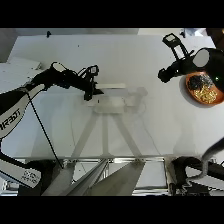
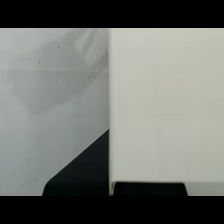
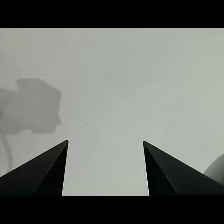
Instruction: Fold the box and place the chain.
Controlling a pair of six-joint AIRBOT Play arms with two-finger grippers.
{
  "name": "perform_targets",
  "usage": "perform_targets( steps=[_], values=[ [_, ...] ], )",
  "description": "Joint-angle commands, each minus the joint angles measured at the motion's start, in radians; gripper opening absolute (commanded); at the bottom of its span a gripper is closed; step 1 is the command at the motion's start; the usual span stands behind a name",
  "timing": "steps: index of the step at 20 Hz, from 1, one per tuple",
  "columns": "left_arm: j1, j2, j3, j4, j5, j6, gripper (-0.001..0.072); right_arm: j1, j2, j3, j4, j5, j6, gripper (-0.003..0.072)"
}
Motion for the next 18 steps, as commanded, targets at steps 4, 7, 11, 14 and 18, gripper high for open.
perform_targets(
  steps=[4, 7, 11, 14, 18],
  values=[
    [0.0, -0.029, 0.0, -0.021, -0.034, 0.029, 0.0, 0.0, 0.001, 0.001, 0.0, 0.0, 0.0, 0.0522],
    [0.0, -0.037, 0.0, -0.021, -0.032, 0.027, 0.0001, 0.0, 0.001, 0.001, 0.0, 0.0, 0.0, 0.0522],
    [0.0, -0.037, 0.0, 0.047, -0.006, 0.003, 0.0001, 0.0, 0.001, 0.001, 0.0, 0.0, 0.0, 0.0522],
    [0.0, -0.037, 0.0, 0.108, 0.0, -0.023, 0.0002, 0.0, 0.001, 0.001, 0.0, 0.0, 0.0, 0.0522],
    [0.0, -0.037, 0.0, 0.085, 0.01, -0.014, 0.0007, 0.0, 0.001, 0.001, 0.0, 0.0, 0.0, 0.0522]
  ],
)
